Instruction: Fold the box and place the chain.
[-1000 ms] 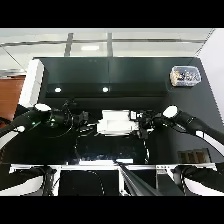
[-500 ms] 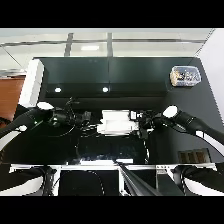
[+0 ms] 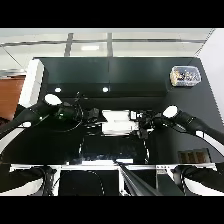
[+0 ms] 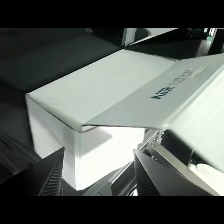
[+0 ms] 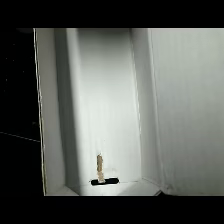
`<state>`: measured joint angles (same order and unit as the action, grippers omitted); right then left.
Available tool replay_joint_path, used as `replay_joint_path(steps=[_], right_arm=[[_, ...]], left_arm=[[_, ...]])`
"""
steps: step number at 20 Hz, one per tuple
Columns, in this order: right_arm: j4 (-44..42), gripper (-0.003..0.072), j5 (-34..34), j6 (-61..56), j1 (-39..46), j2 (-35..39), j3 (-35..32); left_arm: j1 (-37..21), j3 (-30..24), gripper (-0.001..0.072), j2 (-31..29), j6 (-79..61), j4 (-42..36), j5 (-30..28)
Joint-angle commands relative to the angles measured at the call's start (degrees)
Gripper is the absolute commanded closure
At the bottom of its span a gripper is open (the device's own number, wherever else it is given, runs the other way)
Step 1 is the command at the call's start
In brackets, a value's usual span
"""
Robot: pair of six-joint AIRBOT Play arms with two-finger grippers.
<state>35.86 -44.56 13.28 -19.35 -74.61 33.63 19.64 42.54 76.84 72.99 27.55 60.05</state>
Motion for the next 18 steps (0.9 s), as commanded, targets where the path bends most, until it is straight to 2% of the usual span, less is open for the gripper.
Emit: replay_joint_path(steps=[1, 6, 10, 13, 18], right_arm=[[0.0, 0.0629, 0.0, 0.0, 0.0, 0.0, 0.0], [0.0, 0.0629, 0.0, 0.0, 0.0, 0.0, 0.0], [0.0, 0.0629, 0.0, 0.0, -0.1, 0.0, 0.0], [0.0, 0.0629, 0.0, 0.0, 0.0, 0.0, 0.0], [0.0, 0.0629, 0.0, 0.0, -0.1, 0.0, 0.0]], left_arm=[[3.4, 3.5, 0.0213, -0.2, 8.7, 7.2, -2.6], [7.2, 6.1, 0.0213, -0.8, 20.8, 20.8, -3.4], [10.4, 6.7, 0.0213, -0.8, 24.5, 23.5, -4.7], [14.0, 6.8, 0.0213, -0.8, 32.3, 29.7, -7.2], [16.7, 8.7, 0.0214, -0.8, 35.7, 35.2, -6.9]])
